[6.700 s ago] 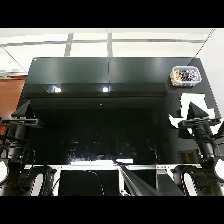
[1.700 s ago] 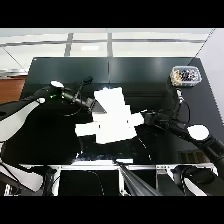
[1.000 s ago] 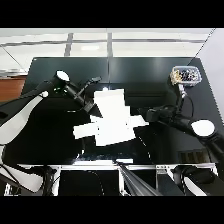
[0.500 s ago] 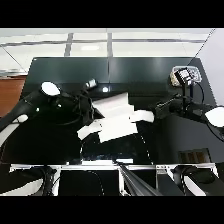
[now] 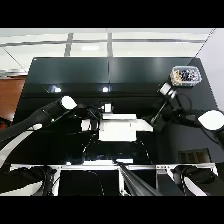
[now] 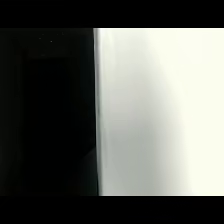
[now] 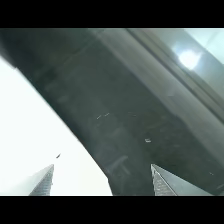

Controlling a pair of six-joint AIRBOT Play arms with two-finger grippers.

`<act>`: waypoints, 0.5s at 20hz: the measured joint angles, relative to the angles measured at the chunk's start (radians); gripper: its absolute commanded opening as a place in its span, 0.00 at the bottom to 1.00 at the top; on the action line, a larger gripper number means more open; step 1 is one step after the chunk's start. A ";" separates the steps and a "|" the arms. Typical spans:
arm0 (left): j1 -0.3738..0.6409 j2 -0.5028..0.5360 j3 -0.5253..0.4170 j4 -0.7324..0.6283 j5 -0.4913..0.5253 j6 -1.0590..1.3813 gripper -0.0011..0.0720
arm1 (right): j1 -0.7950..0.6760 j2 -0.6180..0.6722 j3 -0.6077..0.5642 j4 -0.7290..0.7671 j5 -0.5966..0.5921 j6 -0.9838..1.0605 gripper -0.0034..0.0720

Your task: Fold the box and place the chain.

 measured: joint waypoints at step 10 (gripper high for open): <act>-0.007 -0.040 -0.003 0.001 0.027 -0.019 0.05 | 0.129 -0.084 -0.126 -0.003 -0.020 -0.335 0.99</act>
